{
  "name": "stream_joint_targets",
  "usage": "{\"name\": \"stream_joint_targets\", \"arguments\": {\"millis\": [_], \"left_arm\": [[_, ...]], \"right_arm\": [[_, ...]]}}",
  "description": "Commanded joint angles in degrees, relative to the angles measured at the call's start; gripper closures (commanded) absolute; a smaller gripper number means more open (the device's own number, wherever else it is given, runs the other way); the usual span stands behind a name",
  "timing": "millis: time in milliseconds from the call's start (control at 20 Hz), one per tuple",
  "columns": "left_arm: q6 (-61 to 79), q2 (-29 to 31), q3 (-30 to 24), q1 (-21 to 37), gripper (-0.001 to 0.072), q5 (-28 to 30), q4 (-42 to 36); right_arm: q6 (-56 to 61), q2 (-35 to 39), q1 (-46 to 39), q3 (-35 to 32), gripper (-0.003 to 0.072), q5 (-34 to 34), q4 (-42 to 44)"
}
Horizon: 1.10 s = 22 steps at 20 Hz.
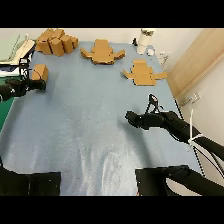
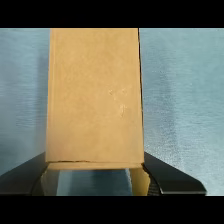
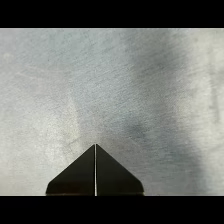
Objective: Fold the box.
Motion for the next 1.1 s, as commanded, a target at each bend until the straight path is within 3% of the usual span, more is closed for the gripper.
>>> {"name": "stream_joint_targets", "arguments": {"millis": [0,400,450,500,850,950,1050], "left_arm": [[-0.3,-2.7,2.1,0.2,0.0170,-1.0,0.1],[-0.2,-2.7,2.1,0.2,0.0169,-0.4,0.2],[-0.2,-2.7,2.1,0.2,0.0040,-0.4,0.2],[-0.2,-2.7,2.1,0.2,0.0004,-0.4,0.2],[-1.6,-1.5,2.0,0.3,0.0003,-2.1,0.5],[-5.6,0.0,2.0,1.4,0.0002,-8.4,7.4],[-17.2,1.6,2.1,3.0,0.0002,-16.1,21.2]], "right_arm": [[0.1,0.0,0.0,0.0,0.0683,0.0,0.5],[0.1,0.0,0.0,0.0,0.0683,0.0,0.5],[0.1,0.0,0.0,0.0,0.0683,0.0,0.5],[0.1,0.0,0.0,0.0,0.0683,0.0,0.6],[0.1,0.0,0.0,0.0,0.0683,0.0,1.4],[0.1,0.0,0.0,0.0,0.0683,0.0,1.7],[0.1,0.0,0.0,0.0,0.0682,0.0,2.5]]}}
